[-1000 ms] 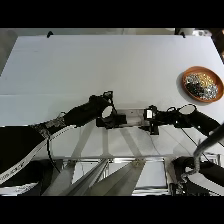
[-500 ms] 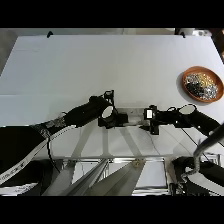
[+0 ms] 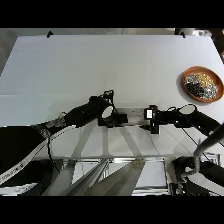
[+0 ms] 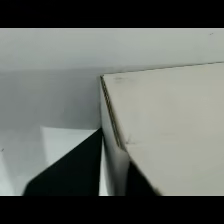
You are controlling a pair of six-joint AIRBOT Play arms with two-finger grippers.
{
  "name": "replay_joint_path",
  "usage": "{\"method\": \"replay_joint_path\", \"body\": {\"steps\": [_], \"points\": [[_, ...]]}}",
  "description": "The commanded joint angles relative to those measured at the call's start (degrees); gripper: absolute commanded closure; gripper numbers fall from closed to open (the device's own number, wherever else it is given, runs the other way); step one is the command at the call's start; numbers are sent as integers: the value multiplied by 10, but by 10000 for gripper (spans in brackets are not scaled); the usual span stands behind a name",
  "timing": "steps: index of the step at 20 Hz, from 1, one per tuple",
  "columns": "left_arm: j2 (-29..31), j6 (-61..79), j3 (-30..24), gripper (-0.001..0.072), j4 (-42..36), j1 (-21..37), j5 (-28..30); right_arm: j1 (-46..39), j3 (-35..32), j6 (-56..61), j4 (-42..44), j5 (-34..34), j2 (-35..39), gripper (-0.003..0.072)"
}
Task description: Fold the box and place the chain.
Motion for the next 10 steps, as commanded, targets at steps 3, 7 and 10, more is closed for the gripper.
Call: {"method": "replay_joint_path", "body": {"steps": [3, 7, 10], "points": [[14, 0, 1, 489, -8, 3, -5, 1, 0, 1, 1, 3, 0, 274], [37, 2, 1, 489, -6, 3, -7, 1, 0, 1, 1, 3, 0, 274], [57, 14, 1, 481, 3, 3, -16, 1, 0, 1, 1, 3, 0, 274]]}}
